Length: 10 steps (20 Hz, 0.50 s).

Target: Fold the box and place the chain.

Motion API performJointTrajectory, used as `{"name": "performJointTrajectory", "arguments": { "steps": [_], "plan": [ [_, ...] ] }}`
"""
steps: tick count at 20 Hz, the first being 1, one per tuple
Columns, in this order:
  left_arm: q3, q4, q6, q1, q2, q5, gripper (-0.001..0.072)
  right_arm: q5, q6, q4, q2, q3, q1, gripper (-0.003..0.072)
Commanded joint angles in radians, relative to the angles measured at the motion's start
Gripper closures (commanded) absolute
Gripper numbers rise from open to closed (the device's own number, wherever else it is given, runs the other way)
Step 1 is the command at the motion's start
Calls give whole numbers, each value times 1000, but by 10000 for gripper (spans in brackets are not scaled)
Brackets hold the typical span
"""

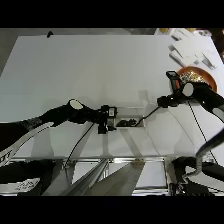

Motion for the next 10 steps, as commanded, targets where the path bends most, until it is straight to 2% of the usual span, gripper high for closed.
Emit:
{"name": "performJointTrajectory", "arguments": {
  "steps": [1, 3, 4, 5, 6, 10],
  "plan": [
    [-1, 0, 0, 0, 0, 0, 700, 1, 2, -1, -23, 0, 1, 466],
    [-1, 0, 0, 0, 0, 0, 700, 6, 2, -1, -40, 0, 1, 468],
    [-1, 0, 0, 0, 0, 0, 700, 10, 2, -1, -45, 0, 1, 492],
    [-1, 0, 0, 0, 0, 0, 700, 17, 2, -1, -44, 0, 1, 627],
    [-1, 0, 0, 0, 0, 0, 700, 27, 1, -1, -38, 0, 1, 668],
    [-1, 0, 0, 0, 0, 0, 700, 55, -3, -5, 64, 0, 1, 669]
  ]
}}
